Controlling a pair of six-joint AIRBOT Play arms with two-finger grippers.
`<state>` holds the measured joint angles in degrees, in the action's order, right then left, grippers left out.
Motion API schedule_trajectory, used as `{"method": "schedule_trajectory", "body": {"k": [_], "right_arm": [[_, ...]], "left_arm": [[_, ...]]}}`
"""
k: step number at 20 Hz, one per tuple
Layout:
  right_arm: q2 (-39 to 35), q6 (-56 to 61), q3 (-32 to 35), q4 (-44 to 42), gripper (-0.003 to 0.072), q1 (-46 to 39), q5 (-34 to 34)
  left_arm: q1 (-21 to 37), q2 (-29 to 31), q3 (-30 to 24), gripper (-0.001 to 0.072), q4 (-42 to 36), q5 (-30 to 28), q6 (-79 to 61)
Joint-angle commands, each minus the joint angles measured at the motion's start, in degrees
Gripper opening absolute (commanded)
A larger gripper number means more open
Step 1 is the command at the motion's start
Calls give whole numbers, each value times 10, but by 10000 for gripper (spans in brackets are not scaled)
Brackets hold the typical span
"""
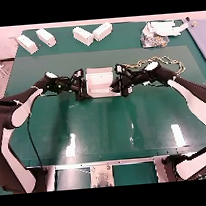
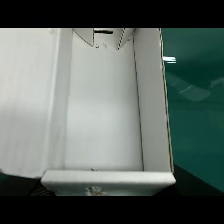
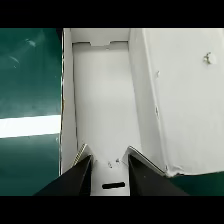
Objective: Fold the box and place the chain.
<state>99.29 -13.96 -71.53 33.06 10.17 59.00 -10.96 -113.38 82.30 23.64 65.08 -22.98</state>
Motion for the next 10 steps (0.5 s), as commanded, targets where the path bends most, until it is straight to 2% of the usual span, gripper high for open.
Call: {"method": "schedule_trajectory", "body": {"k": [1, 3, 4, 6, 7, 8, 9, 10], "right_arm": [[17, -23, 0, -20, 295, 1, -1], [21, -42, 0, -36, 298, 0, -3], [21, -53, 0, -47, 351, 0, -6], [21, -75, 0, -52, 551, 0, -7], [21, -82, 0, -52, 553, 0, -7], [21, -90, 0, -52, 629, 0, -7], [21, -91, 0, -52, 659, 0, -4], [21, -91, 0, -52, 658, 0, -1]], "left_arm": [[0, 0, 0, 513, -1, -1, 0], [0, 0, 0, 514, -1, -1, 0], [0, 0, 0, 513, -1, -1, 0], [0, 0, 0, 513, -1, -1, 0], [0, 0, 0, 513, -1, -1, 0], [0, 0, 0, 513, -1, -1, 0], [0, 0, 0, 513, -1, -1, 0], [0, 0, 0, 514, -1, -1, 0]]}}
